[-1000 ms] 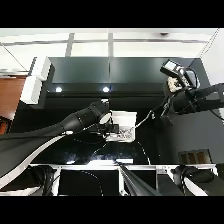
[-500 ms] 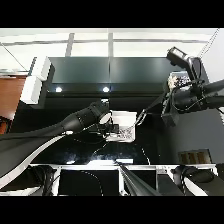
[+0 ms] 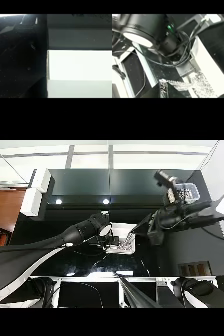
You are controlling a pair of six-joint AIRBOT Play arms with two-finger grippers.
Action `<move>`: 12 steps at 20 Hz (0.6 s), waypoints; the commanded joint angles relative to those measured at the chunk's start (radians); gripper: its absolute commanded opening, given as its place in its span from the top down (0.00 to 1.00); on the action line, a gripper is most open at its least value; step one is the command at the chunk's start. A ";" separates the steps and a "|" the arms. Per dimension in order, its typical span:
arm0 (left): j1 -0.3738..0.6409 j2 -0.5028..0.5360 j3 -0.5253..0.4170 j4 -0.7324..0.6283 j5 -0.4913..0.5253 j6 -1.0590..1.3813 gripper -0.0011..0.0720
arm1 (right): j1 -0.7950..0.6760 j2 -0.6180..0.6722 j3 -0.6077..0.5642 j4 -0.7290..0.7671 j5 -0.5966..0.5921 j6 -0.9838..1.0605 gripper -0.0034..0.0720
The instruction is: Fold the box and place the chain.
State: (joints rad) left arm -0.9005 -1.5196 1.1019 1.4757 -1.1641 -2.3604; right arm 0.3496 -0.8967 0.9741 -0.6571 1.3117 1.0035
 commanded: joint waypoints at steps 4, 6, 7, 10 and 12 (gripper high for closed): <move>0.000 0.000 0.000 0.001 0.003 0.000 0.95 | 0.038 -0.001 -0.224 -0.016 -0.220 0.018 0.95; 0.000 0.000 0.000 0.000 0.002 0.000 0.95 | 0.041 0.000 -0.269 -0.018 -0.273 0.029 0.52; 0.000 0.000 0.000 0.000 0.002 0.000 0.95 | 0.041 0.000 -0.273 -0.040 -0.287 0.029 0.45; 0.000 0.000 0.000 0.001 0.002 0.000 0.95 | -0.021 0.001 -0.245 -0.081 -0.264 0.029 0.45; 0.000 0.000 0.000 0.000 0.003 0.000 0.95 | -0.106 0.003 -0.203 -0.122 -0.198 0.027 0.45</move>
